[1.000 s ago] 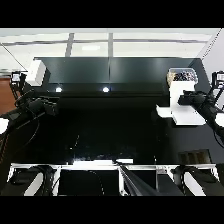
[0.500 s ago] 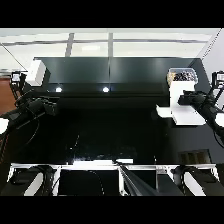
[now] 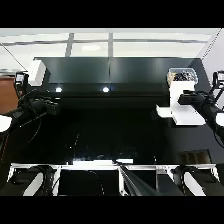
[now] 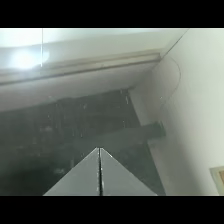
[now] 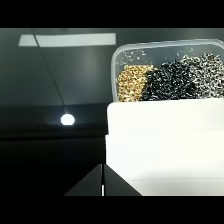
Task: Fold the box and place the chain.
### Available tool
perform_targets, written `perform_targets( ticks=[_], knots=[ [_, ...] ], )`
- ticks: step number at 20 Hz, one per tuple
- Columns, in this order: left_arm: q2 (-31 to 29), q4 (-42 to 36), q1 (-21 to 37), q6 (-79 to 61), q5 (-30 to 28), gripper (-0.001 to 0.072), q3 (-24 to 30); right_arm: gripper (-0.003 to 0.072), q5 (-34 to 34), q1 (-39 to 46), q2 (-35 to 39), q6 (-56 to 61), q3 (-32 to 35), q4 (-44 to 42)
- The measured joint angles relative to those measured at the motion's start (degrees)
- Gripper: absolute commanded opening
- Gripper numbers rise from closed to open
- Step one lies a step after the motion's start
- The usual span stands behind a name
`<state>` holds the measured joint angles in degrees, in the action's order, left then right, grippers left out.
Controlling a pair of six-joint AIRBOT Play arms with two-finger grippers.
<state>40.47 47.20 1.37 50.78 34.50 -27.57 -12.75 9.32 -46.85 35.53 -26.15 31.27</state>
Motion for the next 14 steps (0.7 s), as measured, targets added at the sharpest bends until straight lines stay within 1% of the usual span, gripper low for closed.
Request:
perform_targets(
  ticks=[1,2,3,4,6,7,8,9,11,13,14],
  knots=[
    [0.96,-0.24,0.0,0.0,-0.24,0.0104,0.0,0.0055,-0.35,-0.02,0.0,0.0,0.0,-2.43],
    [1.95,-0.7,-0.02,0.0,-0.68,0.0435,0.0,0.0464,-0.72,-0.04,0.0,0.02,0.0,-5.25],
    [3.08,-1.4,-0.11,0.0,-1.16,0.0714,0.0,0.072,-1.31,-0.09,0.0,0.02,0.0,-7.96],
    [4.13,-2.16,-0.26,0.07,-2.05,0.0714,0.0,0.072,-2.05,-0.09,0.0,-0.07,0.0,-9.68],
    [6.23,-3.3,-0.94,0.0,-3.89,0.0714,-0.09,0.072,-4.83,-0.09,-0.13,-0.33,-0.5,-10.43],
    [7.17,-3.74,-1.44,0.0,-4.59,0.0714,-0.31,0.072,-6.73,0.07,-0.5,0.98,-1.66,-9.03],
    [7.91,-3.96,-1.88,0.0,-5.11,0.0714,-0.61,0.072,-8.92,0.72,-1.07,4.42,-3.76,-5.35],
    [8.46,-4.04,-2.34,0.0,-5.29,0.0714,-1.01,0.072,-10.54,1.92,-1.88,9.27,-6.6,-0.09],
    [9.16,-4.33,-3.02,0.0,-5.07,0.0714,-1.86,0.072,-14.75,6.47,-4.79,21.35,-14.21,15.63],
    [9.51,-4.37,-3.39,0.0,-4.76,0.0714,-2.43,0.072,-19.26,14.05,-9.44,32.74,-22.18,31.91],
    [9.62,-4.39,-3.48,-0.02,-4.42,0.0714,-2.58,0.072,-21.97,18.88,-12.39,37.9,-25.79,37.94]
  ],
)
